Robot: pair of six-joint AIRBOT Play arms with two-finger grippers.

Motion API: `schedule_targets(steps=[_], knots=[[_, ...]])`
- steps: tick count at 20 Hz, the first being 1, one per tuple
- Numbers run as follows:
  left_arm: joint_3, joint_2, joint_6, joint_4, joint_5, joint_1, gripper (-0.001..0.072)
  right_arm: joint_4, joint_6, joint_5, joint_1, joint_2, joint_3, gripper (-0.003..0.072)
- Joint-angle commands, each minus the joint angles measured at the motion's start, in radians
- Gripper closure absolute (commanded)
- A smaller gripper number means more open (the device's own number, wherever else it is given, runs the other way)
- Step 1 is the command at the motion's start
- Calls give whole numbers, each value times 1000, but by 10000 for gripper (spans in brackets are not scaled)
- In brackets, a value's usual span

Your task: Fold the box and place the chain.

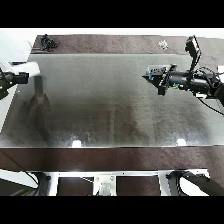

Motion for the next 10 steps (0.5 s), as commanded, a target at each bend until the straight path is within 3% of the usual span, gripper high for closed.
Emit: schedule_targets(steps=[1,6,8,10], knots=[[1,-6,71,22,2,0,-11,12,-1,0,1,0,0,541],[2,0,85,28,-6,1,-11,23,-2,0,1,0,0,369],[1,42,85,29,-9,1,-11,26,-2,0,0,0,0,363],[1,122,71,40,-75,1,-11,40,-2,0,0,0,1,366]])
